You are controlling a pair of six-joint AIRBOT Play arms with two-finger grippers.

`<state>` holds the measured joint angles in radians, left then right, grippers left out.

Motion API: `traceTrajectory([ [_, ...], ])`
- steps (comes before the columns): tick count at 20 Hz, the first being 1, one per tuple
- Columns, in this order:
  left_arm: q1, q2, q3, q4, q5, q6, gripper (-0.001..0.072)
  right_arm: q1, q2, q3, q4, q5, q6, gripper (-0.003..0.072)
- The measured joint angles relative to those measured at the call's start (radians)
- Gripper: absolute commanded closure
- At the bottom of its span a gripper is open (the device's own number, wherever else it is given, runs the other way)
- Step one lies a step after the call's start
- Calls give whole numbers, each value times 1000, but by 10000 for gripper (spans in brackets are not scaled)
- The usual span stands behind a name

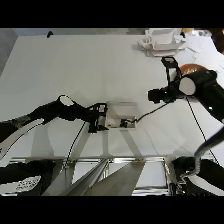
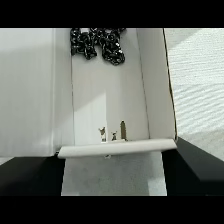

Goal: Fold the box and place the chain.

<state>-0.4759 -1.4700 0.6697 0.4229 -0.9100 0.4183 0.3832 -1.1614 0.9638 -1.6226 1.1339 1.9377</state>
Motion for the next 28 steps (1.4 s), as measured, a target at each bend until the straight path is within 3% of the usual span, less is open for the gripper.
traceTrajectory([
  [6,0,0,0,0,0,0,518,-2,-174,-5,-24,22,64,355],
  [7,0,0,0,0,0,0,518,-3,-193,-5,-22,26,69,391],
  [19,0,0,0,0,0,0,518,-2,-277,-10,0,29,102,400],
  [25,0,0,0,0,0,0,518,-2,-311,-10,2,28,104,512],
  [27,0,0,0,0,0,0,518,-2,-314,-10,2,23,104,668],
  [28,0,0,0,0,0,0,518,-2,-315,-10,0,19,102,667],
])
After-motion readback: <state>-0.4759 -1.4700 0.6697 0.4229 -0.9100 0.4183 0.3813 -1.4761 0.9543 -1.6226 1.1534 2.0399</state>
